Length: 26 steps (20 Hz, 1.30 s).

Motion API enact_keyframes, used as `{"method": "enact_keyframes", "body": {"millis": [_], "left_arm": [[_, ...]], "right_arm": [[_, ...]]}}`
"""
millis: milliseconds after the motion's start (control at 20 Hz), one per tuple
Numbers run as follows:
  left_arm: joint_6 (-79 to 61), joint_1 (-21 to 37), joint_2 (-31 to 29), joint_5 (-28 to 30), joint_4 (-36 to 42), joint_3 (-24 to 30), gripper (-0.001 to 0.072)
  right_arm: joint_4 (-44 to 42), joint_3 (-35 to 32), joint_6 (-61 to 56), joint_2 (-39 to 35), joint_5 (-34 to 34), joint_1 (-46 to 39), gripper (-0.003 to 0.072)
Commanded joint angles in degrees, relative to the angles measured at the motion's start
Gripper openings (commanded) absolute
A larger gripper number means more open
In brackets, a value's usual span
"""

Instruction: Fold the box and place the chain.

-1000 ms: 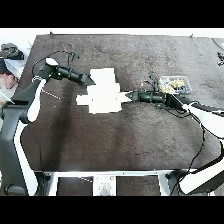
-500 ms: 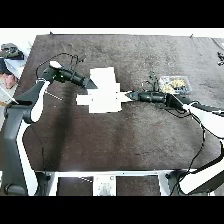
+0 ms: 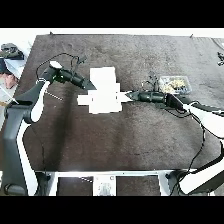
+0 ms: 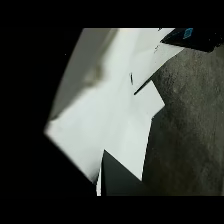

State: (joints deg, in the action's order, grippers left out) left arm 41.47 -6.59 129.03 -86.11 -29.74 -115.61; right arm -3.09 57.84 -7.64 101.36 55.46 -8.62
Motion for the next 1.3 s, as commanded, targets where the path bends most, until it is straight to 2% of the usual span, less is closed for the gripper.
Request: {"method": "enact_keyframes", "body": {"millis": [0,50,100,250,400,500,750,1050,1250], "left_arm": [[-1.25,0.04,0.02,1.22,-0.63,-0.04,0.0014],[-1.88,0.02,0.02,1.18,-0.5,-0.04,0.0014],[-2.86,0.02,0.02,1.05,-0.07,-0.04,0.0013],[-5.55,0.02,0.02,0.66,1.7,-0.04,0.0012],[-14.4,0.0,0.02,-0.39,2.36,-0.04,0.0013],[-19.8,-0.04,0.0,-0.33,2.38,-0.02,0.0013],[-34.91,-0.7,0.02,1.31,3.21,-0.02,0.0011],[-48.37,-4.15,0.02,6.49,3.34,-0.02,0.0011],[-51.3,-3.93,0.02,8.72,3.45,0.22,0.0011]], "right_arm": [[1.62,0.0,0.02,-0.02,1.01,-0.39,-0.0002],[2.01,0.0,0.02,-0.04,1.84,-0.72,0.0141],[2.23,0.0,0.2,-0.04,3.37,-1.31,0.0249],[2.47,0.0,0.2,-1.66,6.56,-5.18,0.0249],[2.56,0.0,0.13,-6.86,8.44,-11.45,0.0248],[6.38,-0.02,0.11,-12.02,8.61,-15.28,0.0166],[19.1,-0.07,-4.68,-21.53,7.69,-18.58,0.0173],[20.04,-2.91,-5.42,-22.05,6.36,-18.51,0.0173],[20.02,-5.4,-3.72,-22.05,5.73,-18.45,0.0173]]}}
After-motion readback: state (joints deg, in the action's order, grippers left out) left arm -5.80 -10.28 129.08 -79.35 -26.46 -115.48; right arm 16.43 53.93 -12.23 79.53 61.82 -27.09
